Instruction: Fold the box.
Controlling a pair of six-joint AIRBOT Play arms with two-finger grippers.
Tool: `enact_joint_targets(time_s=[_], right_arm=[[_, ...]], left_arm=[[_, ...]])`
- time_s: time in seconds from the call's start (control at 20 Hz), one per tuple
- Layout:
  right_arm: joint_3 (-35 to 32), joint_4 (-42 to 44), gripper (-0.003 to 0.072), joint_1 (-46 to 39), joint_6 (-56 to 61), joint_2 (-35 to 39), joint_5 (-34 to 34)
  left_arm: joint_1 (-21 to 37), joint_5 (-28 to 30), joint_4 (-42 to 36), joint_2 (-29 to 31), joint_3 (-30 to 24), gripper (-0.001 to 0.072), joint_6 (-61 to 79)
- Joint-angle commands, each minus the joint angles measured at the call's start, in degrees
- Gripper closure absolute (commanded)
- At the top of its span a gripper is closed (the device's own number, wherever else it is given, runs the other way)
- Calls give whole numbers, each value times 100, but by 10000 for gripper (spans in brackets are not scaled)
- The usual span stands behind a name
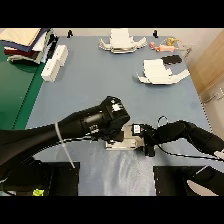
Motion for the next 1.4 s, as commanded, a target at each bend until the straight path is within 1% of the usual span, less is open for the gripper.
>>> enact_joint_targets(time_s=[0.0,0.1,0.15,0.25,0.35,0.5,0.55,0.65,0.7,0.8,0.85,0.9,0.95,1.05,1.15,1.25,1.35], right_arm=[[-2,2,173,7,-2,-4,4],[-2,2,172,7,-2,-4,2],[-2,2,172,7,-2,-4,2],[-2,2,173,7,-2,-4,4],[-2,2,172,7,-2,-4,2],[-2,2,172,7,-2,-4,4],[-2,2,172,7,-2,-4,4],[-2,2,172,7,-2,-4,4],[-2,2,172,7,-2,-4,4],[-2,2,172,7,-2,-4,2],[-2,2,172,7,-2,-4,4],[-2,2,172,7,-2,-4,4],[-2,2,173,7,-2,-4,4],[-2,2,173,7,-2,-4,-2],[-2,0,172,7,-2,-4,4],[-2,2,173,7,-2,-4,2],[-2,2,173,7,-2,-4,4]], left_arm=[[39,-586,-7,538,20,695,909],[42,-415,166,614,17,696,1008],[44,-114,280,612,-24,696,1187],[160,704,216,608,-214,696,1746],[404,1543,-46,616,-446,695,2553],[586,2455,-192,844,-940,696,3991],[791,2804,-640,1104,-1270,696,4610],[1322,3449,-1458,1814,-2159,697,5845],[1556,3663,-1836,2227,-2656,696,6922],[1998,3683,-2577,2981,-3508,694,9604],[2277,3698,-2953,3283,-3882,690,10581],[2603,3724,-3300,3510,-4236,409,11276],[2872,3777,-3585,3611,-4509,4,11521],[3226,4092,-3967,3585,-4920,13,11678],[3294,4251,-4385,3473,-5163,13,12666],[3292,4258,-4988,3235,-5235,13,13759],[3292,4358,-5521,2953,-5230,13,14360]])
